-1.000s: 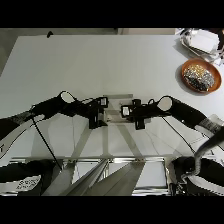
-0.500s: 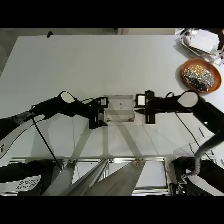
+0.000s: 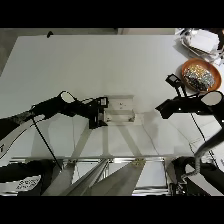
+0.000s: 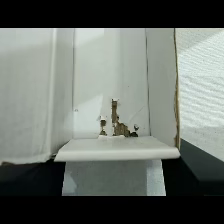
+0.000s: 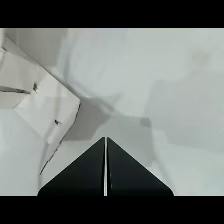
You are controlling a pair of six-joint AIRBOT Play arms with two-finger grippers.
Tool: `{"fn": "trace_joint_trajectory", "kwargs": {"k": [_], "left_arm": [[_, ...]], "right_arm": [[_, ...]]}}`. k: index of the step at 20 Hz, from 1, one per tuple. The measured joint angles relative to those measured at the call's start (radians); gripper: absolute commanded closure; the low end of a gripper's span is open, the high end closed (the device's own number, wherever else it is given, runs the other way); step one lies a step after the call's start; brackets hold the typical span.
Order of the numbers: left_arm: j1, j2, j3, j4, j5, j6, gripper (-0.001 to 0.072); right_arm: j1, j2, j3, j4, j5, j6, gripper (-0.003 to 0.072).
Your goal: Fold the box and place the chain.
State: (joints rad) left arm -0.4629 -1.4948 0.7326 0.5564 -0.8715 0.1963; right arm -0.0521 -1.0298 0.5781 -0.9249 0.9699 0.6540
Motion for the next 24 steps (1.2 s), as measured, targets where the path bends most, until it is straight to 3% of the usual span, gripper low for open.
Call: {"fn": "trace_joint_trajectory", "kwargs": {"k": [10,17,24], "left_arm": [[0.0,0.0,0.0,0.0,0.0,0.0,0.0498],[0.0,0.0,0.0,0.0,0.0,0.0,0.0498],[0.0,0.0,0.0,0.0,0.0,0.0,0.0498]], "right_arm": [[0.033,-0.23,-0.021,0.156,0.054,0.055,0.0683],[0.054,-0.267,-0.021,0.23,0.046,0.025,0.0679],[0.056,-0.274,-0.021,0.18,-0.006,0.08,0.0679]]}}
